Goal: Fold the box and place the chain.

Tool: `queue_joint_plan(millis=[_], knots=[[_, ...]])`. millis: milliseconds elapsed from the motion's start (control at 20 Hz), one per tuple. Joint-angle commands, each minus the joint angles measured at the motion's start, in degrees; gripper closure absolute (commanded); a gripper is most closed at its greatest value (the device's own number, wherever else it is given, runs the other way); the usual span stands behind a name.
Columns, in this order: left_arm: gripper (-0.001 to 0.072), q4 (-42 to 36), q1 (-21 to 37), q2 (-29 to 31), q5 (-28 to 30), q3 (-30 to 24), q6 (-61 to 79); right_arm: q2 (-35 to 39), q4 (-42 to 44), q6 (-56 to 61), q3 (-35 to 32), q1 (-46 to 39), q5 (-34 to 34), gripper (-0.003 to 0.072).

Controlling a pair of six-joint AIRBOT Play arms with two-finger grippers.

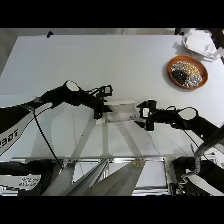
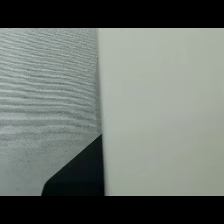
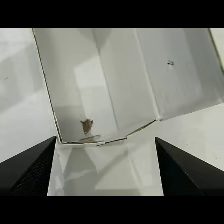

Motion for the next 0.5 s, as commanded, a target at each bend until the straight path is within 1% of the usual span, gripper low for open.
queue_joint_plan(millis=[0,100,200,450], knots=[[0.0697,0.0,0.0,-0.04,0.02,0.02,0.02,-2.49,0.5,-0.22,2.08,-0.87,2.54,0.0022],[0.0697,0.0,0.0,-0.04,0.02,0.02,0.02,-4.61,0.52,-0.22,3.28,-0.87,4.66,0.0022],[0.0697,0.0,0.0,-0.04,0.04,0.02,0.02,-5.46,0.59,-0.22,3.8,-1.33,5.01,0.0021],[0.0697,0.0,0.0,-0.04,0.02,0.02,0.02,-8.11,0.46,-0.22,5.75,-3.02,9.7,0.002]])
